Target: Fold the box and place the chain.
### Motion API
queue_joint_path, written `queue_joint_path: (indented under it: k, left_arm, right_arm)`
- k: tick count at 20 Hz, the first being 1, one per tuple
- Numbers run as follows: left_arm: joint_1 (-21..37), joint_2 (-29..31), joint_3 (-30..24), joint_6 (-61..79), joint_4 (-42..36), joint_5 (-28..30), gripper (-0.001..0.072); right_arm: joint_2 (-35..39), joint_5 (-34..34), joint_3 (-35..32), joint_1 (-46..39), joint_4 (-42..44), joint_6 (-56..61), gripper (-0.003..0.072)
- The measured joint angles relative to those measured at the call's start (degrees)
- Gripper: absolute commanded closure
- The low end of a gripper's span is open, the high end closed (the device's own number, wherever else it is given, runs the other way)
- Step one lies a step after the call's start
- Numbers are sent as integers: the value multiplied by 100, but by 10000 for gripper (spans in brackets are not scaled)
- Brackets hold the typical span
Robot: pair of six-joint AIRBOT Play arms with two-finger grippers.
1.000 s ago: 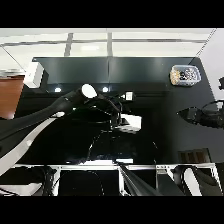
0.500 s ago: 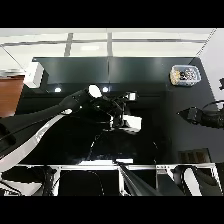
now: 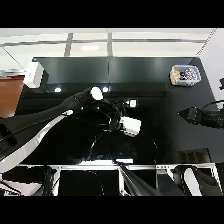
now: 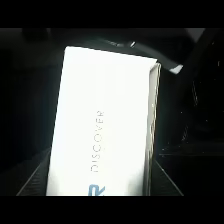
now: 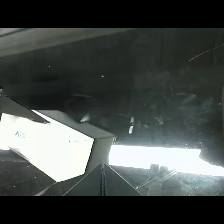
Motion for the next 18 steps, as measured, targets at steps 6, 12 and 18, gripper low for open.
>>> queue_joint_path:
  k: [6,12,18]
  left_arm:
    - [-240,44,116,-1034,651,455,439]
    - [601,691,509,-4660,3145,138,433]
    - [3058,1434,341,-6916,4177,-1325,433]
  right_arm:
    - [0,-55,0,0,2,-2,671]
    - [0,-142,0,0,4,-2,671]
    - [0,-181,0,0,4,-35,671]
